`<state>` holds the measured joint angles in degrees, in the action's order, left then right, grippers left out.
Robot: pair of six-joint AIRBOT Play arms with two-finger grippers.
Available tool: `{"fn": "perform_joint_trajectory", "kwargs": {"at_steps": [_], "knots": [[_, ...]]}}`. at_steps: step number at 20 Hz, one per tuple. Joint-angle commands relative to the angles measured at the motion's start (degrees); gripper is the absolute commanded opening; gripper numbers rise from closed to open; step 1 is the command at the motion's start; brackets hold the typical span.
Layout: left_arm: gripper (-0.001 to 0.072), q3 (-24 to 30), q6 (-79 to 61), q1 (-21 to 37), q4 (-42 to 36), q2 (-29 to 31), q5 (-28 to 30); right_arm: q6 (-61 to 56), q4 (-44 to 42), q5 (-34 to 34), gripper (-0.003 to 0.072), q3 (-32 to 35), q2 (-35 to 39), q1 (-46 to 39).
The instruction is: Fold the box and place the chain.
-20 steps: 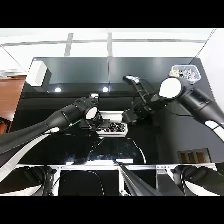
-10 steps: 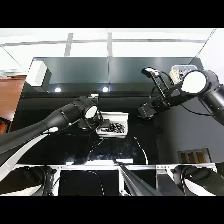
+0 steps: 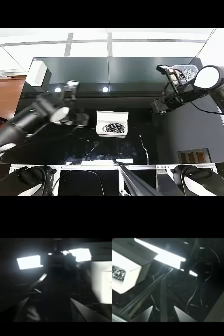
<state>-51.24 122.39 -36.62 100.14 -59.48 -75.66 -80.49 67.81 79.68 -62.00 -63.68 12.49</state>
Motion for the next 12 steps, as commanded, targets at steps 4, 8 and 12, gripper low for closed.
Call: {"fn": "perform_joint_trajectory", "kwargs": {"at_steps": [4, 8, 12], "knots": [[0.0575, 18.6, -50.0, 22.6, -31.1, 10.5, 11.8, -1.5, -0.6, 0.7, 0.0321, 0.0, 0.1, -2.5], [0.0577, 23.2, -89.6, 22.8, -42.3, 9.2, 14.6, -2.4, -0.7, 1.3, 0.0321, 0.0, 0.1, -2.5], [0.0712, 23.2, -101.5, 19.1, -42.6, 9.1, 25.1, -3.7, -0.7, 1.2, 0.032, 0.0, 0.1, -2.5]]}}
